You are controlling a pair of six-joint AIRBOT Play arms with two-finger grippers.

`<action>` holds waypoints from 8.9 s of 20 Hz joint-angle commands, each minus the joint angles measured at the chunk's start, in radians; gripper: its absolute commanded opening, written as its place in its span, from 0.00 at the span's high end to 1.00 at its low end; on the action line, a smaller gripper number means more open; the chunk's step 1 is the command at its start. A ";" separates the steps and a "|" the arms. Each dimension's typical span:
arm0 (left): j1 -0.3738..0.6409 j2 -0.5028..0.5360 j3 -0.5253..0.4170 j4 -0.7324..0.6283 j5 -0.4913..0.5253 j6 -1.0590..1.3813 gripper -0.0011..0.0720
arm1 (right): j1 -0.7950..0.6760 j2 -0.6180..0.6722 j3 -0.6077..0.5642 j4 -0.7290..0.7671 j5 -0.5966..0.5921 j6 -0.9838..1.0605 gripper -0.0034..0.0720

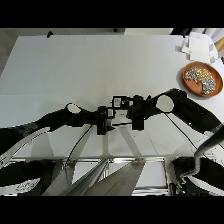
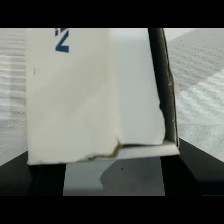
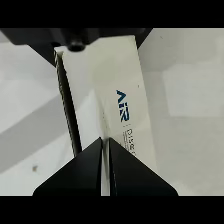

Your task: Fold the box and place the chain.

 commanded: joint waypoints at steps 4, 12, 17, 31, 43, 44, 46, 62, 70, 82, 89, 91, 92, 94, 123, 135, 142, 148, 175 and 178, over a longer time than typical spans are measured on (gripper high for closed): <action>-0.001 0.000 0.001 0.005 -0.007 0.003 0.89 | 0.008 0.000 -0.024 0.005 -0.030 0.001 0.90; -0.001 0.000 0.001 0.005 -0.007 0.003 0.89 | 0.008 0.000 -0.039 0.008 0.018 0.003 0.88; -0.001 0.000 0.001 0.005 -0.007 0.003 0.89 | 0.008 0.000 -0.039 0.008 0.075 0.003 0.81; -0.001 0.000 0.001 0.005 -0.007 0.003 0.89 | 0.007 0.116 -0.039 0.016 0.074 0.003 0.69; -0.001 0.000 0.001 0.005 -0.007 0.003 0.89 | -0.085 0.254 -0.301 0.626 -0.368 -0.031 0.93; -0.001 0.000 0.001 0.005 -0.007 0.003 0.89 | -0.085 0.251 -0.339 0.645 -0.390 -0.031 0.93; -0.001 0.000 0.001 0.005 -0.007 0.003 0.89 | -0.085 0.250 -0.388 0.642 -0.385 -0.031 0.93; -0.001 0.000 0.001 0.005 -0.007 0.003 0.89 | -0.050 0.223 -0.437 0.605 -0.350 -0.052 0.93; -0.001 0.000 0.001 0.005 -0.007 0.003 0.89 | -0.050 0.188 -0.438 0.605 -0.335 -0.052 0.93; -0.001 0.000 0.001 0.005 -0.007 0.003 0.89 | -0.050 0.154 -0.473 0.580 -0.348 -0.052 0.93; -0.001 0.000 0.001 0.005 -0.007 0.003 0.89 | -0.050 0.140 -0.473 0.587 -0.348 -0.052 0.93; -0.001 0.000 0.001 0.005 -0.007 0.003 0.89 | -0.050 0.180 -0.472 0.587 -0.352 -0.052 0.93; -0.001 0.000 0.001 0.005 -0.007 0.004 0.89 | -0.051 0.206 -0.468 0.586 -0.356 -0.052 0.93; -0.001 0.000 0.001 0.005 -0.007 0.003 0.89 | -0.051 0.254 -0.444 0.579 -0.357 -0.041 0.93; -0.001 0.000 0.001 0.004 -0.008 0.003 0.89 | -0.662 0.332 -0.155 -0.317 0.519 0.922 0.93; 0.000 0.084 0.001 0.005 0.011 0.000 0.98 | -0.662 0.332 -0.155 -0.318 0.516 0.921 0.93; 0.122 0.330 0.000 0.019 0.106 -0.327 0.98 | -0.662 0.332 -0.155 -0.318 0.516 0.921 0.93; 0.465 0.485 0.000 0.253 0.120 -0.664 0.99 | -0.662 0.332 -0.155 -0.318 0.516 0.921 0.93; 1.140 0.344 -0.046 0.667 0.043 -1.031 0.98 | -0.662 0.332 -0.155 -0.318 0.516 0.921 0.93; 1.140 0.343 -0.046 0.667 0.041 -1.031 0.95 | -0.662 0.332 -0.155 -0.318 0.516 0.921 0.93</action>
